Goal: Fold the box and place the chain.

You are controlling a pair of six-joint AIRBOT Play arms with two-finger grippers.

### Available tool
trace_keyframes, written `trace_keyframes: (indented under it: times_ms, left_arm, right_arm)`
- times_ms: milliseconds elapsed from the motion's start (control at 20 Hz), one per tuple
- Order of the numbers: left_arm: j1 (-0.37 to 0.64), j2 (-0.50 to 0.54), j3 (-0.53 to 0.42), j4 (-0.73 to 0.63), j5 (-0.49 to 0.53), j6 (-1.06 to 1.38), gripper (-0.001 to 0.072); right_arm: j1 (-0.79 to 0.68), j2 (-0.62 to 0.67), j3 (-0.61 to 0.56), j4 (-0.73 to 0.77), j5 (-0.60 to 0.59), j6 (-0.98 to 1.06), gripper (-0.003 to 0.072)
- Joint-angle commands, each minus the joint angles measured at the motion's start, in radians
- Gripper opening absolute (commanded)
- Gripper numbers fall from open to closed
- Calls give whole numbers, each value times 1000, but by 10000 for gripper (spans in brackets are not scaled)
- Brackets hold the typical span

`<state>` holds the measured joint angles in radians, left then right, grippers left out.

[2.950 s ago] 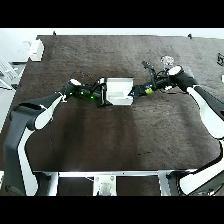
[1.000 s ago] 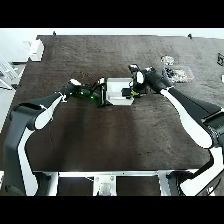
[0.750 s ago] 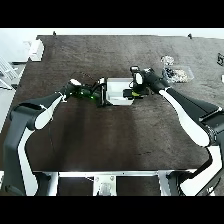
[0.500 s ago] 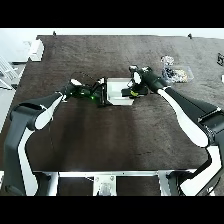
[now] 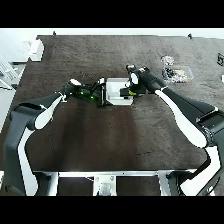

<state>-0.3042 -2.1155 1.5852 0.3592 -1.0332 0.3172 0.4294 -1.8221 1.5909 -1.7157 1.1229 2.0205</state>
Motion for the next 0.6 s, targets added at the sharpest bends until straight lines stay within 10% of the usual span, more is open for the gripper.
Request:
trace_keyframes:
  times_ms: [0, 550]
  left_arm:
    - [0, 1, 1, -1, 0, -3, 473]
    - [0, 1, 1, -1, 1, -3, 474]
  right_arm:
    - [-9, 32, 2, 1, 3, -16, 477]
    - [-243, 194, 3, -203, -113, -149, 532]
